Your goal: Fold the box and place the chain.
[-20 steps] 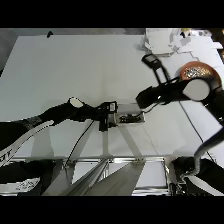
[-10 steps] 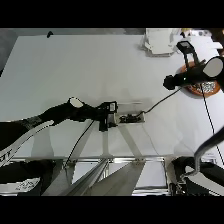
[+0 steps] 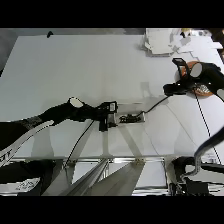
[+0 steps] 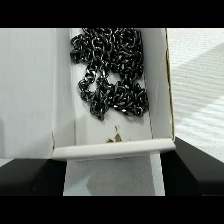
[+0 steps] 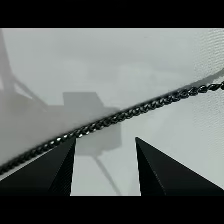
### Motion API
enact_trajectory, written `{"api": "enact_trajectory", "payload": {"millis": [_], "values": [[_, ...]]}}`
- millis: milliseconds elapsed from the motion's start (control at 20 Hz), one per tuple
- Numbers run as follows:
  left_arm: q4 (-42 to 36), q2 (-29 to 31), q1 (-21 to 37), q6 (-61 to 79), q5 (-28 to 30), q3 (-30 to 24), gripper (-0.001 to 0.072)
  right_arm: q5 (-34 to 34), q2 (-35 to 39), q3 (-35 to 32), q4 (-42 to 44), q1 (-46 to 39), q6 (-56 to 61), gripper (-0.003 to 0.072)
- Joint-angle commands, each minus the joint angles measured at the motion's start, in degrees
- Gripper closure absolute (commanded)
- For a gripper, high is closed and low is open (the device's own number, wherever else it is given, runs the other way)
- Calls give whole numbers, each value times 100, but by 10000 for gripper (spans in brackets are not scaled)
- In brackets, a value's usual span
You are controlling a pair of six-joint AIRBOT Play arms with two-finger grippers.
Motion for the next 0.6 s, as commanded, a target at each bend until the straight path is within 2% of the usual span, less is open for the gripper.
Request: {"api": "enact_trajectory", "payload": {"millis": [0,350,500,550], "values": [[2,2,0,0,0,-2,455,-50,-326,0,-120,-11,116,308],[2,2,0,0,0,-2,455,-98,-686,-2,-116,-9,116,311],[2,2,0,0,0,-2,455,-96,-723,-4,-116,-9,114,462],[2,2,2,0,0,-2,455,-79,-723,-4,-118,-9,85,568]]}}
